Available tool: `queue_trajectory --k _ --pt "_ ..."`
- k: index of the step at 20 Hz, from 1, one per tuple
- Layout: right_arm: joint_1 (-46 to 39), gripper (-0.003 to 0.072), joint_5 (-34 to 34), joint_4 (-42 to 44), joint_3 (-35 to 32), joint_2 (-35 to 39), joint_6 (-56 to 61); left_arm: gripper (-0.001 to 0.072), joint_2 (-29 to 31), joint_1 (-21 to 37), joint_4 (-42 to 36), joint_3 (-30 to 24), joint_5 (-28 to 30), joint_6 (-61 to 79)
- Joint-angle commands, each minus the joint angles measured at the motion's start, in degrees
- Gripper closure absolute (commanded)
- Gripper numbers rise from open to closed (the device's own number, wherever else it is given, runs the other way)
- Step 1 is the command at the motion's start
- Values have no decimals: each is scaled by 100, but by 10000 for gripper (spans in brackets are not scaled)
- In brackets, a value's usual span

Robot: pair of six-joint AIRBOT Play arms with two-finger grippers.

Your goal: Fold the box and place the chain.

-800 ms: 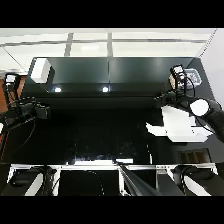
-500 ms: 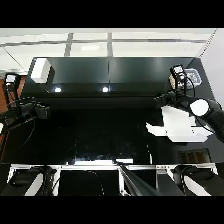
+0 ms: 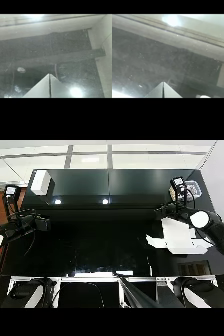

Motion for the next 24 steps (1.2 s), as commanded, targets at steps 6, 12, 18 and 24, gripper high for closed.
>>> queue_trajectory --k 6,12,18,24 --pt "-184 -34 -828 688 68 -9 42 683 4 -2 2 -2 37 4" --pt "-3582 -33 455 -973 673 -146 1963 683 4 -2 -166 -4 83 2" --pt "-6225 -34 3276 -501 1478 -1399 -562 683 -79 -2 -330 -7 -9 0" --pt "-6124 117 4710 -555 1672 -2262 -1727 683 -136 -2 -452 -7 -4 0"
